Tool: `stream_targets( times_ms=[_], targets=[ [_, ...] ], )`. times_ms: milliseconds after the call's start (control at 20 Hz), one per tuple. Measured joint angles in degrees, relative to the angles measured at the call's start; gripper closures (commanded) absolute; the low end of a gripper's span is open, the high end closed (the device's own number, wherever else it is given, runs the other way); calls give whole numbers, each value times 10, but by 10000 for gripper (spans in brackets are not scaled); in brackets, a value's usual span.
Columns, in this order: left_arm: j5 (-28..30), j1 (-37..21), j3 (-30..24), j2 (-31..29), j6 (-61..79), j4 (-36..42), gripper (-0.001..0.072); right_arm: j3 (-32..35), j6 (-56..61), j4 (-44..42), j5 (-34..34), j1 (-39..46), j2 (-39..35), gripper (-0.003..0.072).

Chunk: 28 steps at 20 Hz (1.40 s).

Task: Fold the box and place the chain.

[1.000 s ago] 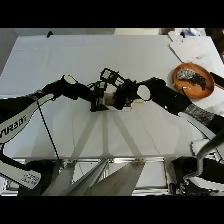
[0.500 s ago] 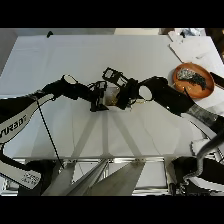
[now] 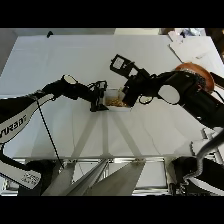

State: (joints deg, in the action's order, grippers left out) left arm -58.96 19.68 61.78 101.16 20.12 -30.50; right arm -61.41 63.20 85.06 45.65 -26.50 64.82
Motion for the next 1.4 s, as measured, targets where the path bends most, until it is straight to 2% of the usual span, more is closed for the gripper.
stream_targets(
  times_ms=[300,400,500,650,850,1050,1400],
  targets=[
    [0,0,0,0,0,0,433,0,24,22,36,83,-19,443],
    [0,0,0,0,0,0,433,0,26,24,42,120,-19,338],
    [0,0,0,0,0,0,433,2,8,25,52,158,-14,336],
    [0,0,0,0,0,0,433,4,-3,28,77,223,7,246],
    [0,0,0,0,0,0,433,5,67,31,99,312,50,215],
    [0,0,0,0,0,0,433,5,140,30,124,352,105,209],
    [0,0,0,0,0,0,433,5,378,36,57,364,170,209]
  ],
)
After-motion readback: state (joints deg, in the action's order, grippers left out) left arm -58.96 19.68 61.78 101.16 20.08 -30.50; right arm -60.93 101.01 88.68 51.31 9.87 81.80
